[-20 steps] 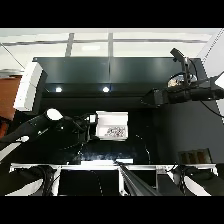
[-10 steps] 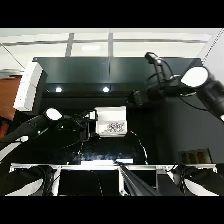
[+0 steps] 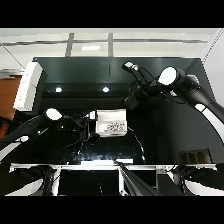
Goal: Fold the box and place the chain.
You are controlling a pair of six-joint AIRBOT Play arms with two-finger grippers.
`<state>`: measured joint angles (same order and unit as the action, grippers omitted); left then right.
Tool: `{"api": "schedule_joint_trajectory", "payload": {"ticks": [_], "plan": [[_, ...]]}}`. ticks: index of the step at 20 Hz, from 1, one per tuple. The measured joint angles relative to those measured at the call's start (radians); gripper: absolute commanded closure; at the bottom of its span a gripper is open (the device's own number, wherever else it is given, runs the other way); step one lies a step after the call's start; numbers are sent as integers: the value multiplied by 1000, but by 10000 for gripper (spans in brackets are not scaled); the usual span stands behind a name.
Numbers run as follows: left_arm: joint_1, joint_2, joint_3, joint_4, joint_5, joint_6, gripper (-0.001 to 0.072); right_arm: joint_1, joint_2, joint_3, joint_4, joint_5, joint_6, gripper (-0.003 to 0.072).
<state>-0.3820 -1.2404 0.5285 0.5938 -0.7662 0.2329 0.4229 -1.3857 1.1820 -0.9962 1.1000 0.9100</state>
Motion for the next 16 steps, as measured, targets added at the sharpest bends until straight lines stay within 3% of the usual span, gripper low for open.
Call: {"api": "schedule_joint_trajectory", "payload": {"ticks": [8,16], "plan": [[0,0,0,0,0,2,310,61,-10,1,33,165,-172,2],[0,-1,0,0,0,2,310,100,-3,1,7,199,-238,3]]}}
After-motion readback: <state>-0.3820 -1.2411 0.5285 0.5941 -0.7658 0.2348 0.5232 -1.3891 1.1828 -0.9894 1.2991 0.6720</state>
